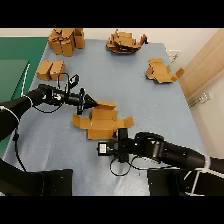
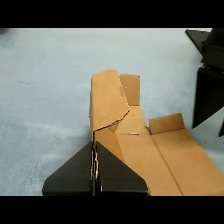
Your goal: Fold the box.
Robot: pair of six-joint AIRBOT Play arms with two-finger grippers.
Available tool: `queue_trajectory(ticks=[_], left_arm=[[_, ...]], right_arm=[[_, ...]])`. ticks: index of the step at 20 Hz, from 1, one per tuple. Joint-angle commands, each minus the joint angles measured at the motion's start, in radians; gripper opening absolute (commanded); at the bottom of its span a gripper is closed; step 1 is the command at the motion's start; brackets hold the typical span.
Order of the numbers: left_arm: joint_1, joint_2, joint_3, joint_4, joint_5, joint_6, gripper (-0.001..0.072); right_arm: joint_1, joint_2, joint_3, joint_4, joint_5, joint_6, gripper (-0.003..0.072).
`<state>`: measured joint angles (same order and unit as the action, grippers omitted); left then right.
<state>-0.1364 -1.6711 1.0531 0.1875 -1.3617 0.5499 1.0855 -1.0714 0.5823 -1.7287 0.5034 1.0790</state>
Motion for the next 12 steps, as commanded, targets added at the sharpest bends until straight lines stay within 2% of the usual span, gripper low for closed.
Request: queue_trajectory(ticks=[1,4,12], left_arm=[[0.001,0.001,0.0,0.03,-0.028,-0.018,0.0016],[0.001,0.001,0.0,0.031,-0.035,-0.019,0.0016],[0.001,0.001,0.0,0.05,-0.077,-0.02,0.0016]], right_arm=[[-0.01,-0.087,-0.002,-0.088,-0.133,0.03,0.0595],[-0.044,-0.088,0.004,-0.12,-0.174,0.057,0.0594],[-0.101,-0.089,0.011,-0.165,-0.172,0.057,0.0593]])
